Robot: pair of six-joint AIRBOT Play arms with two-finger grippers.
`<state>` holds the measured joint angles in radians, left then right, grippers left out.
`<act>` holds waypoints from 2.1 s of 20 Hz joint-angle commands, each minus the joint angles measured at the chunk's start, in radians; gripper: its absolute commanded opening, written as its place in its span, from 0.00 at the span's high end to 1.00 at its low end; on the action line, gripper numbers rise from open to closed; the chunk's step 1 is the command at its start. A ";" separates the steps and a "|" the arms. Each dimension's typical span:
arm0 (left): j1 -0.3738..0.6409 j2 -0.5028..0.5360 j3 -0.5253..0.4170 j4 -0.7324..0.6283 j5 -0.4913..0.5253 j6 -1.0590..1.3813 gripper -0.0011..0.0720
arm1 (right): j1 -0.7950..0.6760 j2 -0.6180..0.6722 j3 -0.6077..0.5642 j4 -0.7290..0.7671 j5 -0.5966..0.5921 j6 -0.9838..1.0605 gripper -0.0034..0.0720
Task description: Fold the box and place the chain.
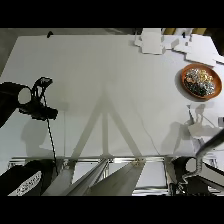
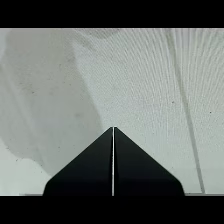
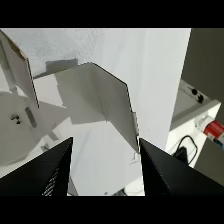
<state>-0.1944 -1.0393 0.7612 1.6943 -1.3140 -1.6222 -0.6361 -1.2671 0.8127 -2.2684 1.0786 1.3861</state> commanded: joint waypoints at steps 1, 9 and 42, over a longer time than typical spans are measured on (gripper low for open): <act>0.000 0.001 0.000 0.000 0.001 0.000 0.97 | -0.016 -0.072 0.053 -0.017 -0.003 -0.005 0.34; 0.000 0.001 -0.001 0.000 0.001 0.000 0.97 | -0.016 -0.204 0.124 0.054 0.175 -0.075 0.51; -0.001 -0.035 -0.001 -0.380 0.377 0.266 0.98 | 0.789 0.507 -0.383 1.148 -0.077 -0.227 0.93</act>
<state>-0.1944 -1.0554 0.7609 1.5387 -1.0313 -1.5440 0.1265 -0.7616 0.4355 -1.1305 1.0367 1.1351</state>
